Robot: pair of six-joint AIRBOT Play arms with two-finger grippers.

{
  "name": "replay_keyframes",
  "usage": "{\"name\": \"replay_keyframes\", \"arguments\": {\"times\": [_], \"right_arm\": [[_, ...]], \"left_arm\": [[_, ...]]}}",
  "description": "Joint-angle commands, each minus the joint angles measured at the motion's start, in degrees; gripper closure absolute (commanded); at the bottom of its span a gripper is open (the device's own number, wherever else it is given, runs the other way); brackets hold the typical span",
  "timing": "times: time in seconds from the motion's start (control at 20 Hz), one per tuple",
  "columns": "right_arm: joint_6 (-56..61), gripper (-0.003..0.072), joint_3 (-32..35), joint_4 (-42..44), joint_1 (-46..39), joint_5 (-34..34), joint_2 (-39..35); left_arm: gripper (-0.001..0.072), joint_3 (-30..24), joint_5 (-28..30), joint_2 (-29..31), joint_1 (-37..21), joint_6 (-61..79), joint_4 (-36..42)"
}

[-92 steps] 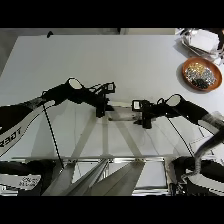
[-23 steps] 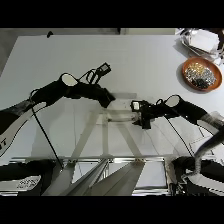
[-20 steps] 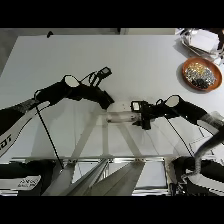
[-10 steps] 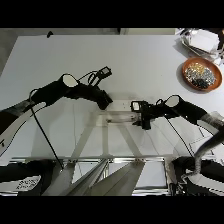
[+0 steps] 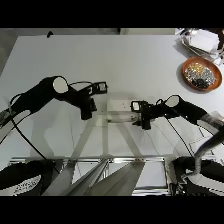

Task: Fold the box and place the chain.

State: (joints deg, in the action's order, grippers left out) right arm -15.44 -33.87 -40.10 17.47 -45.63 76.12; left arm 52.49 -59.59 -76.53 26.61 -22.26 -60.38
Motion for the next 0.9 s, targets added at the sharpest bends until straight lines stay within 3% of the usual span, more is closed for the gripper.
{"name": "replay_keyframes", "arguments": {"times": [0.0,0.2,0.35,0.65,0.85], "right_arm": [[0.00,0.0391,-0.07,0.00,-0.04,0.00,-0.04],[0.00,0.0391,-0.07,0.02,-0.04,0.00,-0.04],[0.00,0.0391,-0.07,0.02,-0.04,0.00,-0.04],[0.00,0.0391,-0.07,0.02,-0.04,0.00,-0.04],[0.00,0.0391,-0.07,0.02,-0.04,0.00,-0.04]], "left_arm": [[0.0672,-5.70,3.50,0.26,-0.07,15.15,5.55],[0.0475,-8.22,8.87,0.17,-0.02,16.98,6.54],[0.0418,-8.22,9.73,-0.57,1.07,18.86,6.99],[0.0418,-8.24,16.72,-3.43,4.55,20.96,6.34],[0.0420,-8.26,16.98,-3.78,4.94,20.94,5.64]]}}
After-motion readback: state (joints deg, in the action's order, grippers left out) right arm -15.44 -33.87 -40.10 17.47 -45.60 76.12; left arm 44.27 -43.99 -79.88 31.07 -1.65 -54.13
